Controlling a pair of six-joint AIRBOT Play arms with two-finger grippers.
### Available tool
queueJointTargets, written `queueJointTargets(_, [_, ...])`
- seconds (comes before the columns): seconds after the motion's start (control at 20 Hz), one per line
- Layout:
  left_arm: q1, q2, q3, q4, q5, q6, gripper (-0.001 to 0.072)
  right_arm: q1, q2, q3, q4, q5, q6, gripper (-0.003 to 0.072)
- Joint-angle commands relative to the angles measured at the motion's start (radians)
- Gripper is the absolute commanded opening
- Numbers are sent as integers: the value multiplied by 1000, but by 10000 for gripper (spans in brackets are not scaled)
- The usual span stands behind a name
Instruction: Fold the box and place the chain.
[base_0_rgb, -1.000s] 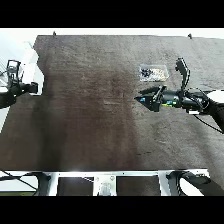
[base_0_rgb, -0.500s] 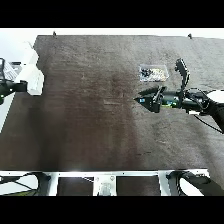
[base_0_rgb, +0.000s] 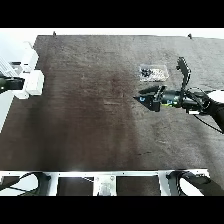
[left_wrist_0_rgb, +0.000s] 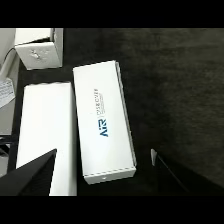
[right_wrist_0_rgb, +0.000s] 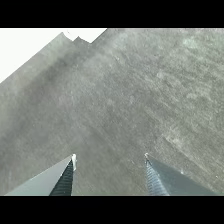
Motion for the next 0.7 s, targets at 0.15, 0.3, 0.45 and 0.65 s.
queueJointTargets(0.15, [1,122,2,-320,-417,193,18,0,44,0,114,-1,-12,186])
queueJointTargets(0.3, [0,301,1,-404,-443,194,15,0,157,0,112,-68,-11,19])
queueJointTargets(0.45, [0,535,-43,-390,-434,195,15,0,309,-1,86,-201,-6,18])
queueJointTargets(0.65, [0,819,-207,-382,-343,175,15,0,488,-76,31,-379,23,17])
